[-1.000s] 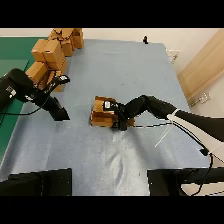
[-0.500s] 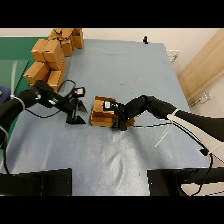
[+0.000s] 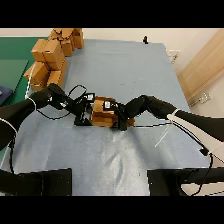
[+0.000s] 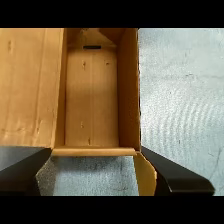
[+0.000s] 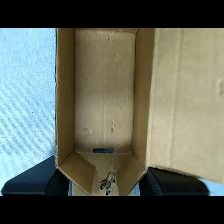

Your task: Fold the box.

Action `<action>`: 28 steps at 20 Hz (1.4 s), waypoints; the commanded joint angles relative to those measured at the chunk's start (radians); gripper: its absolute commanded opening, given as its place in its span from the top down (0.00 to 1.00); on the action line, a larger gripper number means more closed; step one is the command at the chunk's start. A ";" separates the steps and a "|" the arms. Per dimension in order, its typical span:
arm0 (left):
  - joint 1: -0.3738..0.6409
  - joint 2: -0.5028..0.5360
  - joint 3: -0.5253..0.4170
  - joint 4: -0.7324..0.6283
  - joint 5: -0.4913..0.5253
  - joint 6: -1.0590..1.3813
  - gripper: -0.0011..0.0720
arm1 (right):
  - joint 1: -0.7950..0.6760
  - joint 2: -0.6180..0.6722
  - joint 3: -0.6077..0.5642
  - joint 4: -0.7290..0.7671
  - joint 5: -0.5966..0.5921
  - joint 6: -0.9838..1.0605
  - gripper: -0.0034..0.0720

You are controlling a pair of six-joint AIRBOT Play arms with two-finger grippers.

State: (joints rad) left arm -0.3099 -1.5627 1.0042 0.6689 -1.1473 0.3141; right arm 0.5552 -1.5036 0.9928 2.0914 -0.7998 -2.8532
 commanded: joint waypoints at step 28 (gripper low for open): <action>-0.064 -0.002 0.001 0.117 0.044 -0.095 0.91 | -0.001 0.002 -0.001 -0.014 0.013 0.095 0.06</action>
